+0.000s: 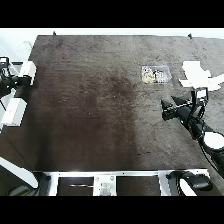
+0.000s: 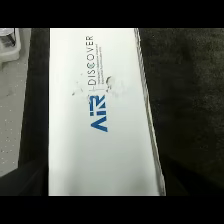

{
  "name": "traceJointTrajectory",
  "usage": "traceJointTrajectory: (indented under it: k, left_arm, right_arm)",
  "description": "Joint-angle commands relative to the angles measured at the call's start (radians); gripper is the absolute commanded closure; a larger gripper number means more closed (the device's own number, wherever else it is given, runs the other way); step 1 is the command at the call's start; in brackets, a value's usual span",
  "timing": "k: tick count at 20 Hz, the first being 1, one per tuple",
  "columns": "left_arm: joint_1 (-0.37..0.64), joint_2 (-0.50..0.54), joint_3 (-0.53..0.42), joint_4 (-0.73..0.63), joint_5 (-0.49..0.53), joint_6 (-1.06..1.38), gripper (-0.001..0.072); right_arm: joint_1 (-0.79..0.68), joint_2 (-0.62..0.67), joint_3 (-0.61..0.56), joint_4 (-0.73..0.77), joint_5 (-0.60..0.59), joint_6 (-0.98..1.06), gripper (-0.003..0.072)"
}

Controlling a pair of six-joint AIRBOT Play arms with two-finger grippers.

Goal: Fold the box and place the chain.

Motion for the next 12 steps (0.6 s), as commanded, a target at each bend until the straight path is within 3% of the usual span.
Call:
traceJointTrajectory:
  k: [1,5,10,11,12]
  left_arm:
    - [0.001,0.012,0.001,0.000,-0.018,-0.004,-0.0011]
    - [0.002,0.068,0.003,0.008,0.044,0.004,-0.0011]
    - [0.002,0.175,0.005,0.019,0.000,-0.001,-0.0011]
    - [0.002,0.202,0.005,0.018,-0.030,-0.004,0.0039]
    - [0.002,0.235,0.005,0.019,-0.071,-0.003,0.0284]
  right_arm:
    - [0.000,0.000,0.000,0.000,0.001,0.000,0.0148]
    - [0.000,0.000,0.000,0.000,0.001,0.000,0.0114]
    - [0.000,0.001,0.000,0.000,0.001,0.000,0.0114]
    - [0.000,0.001,0.000,0.000,0.001,0.000,0.0115]
    - [0.000,0.001,0.000,0.000,0.001,0.000,0.0115]
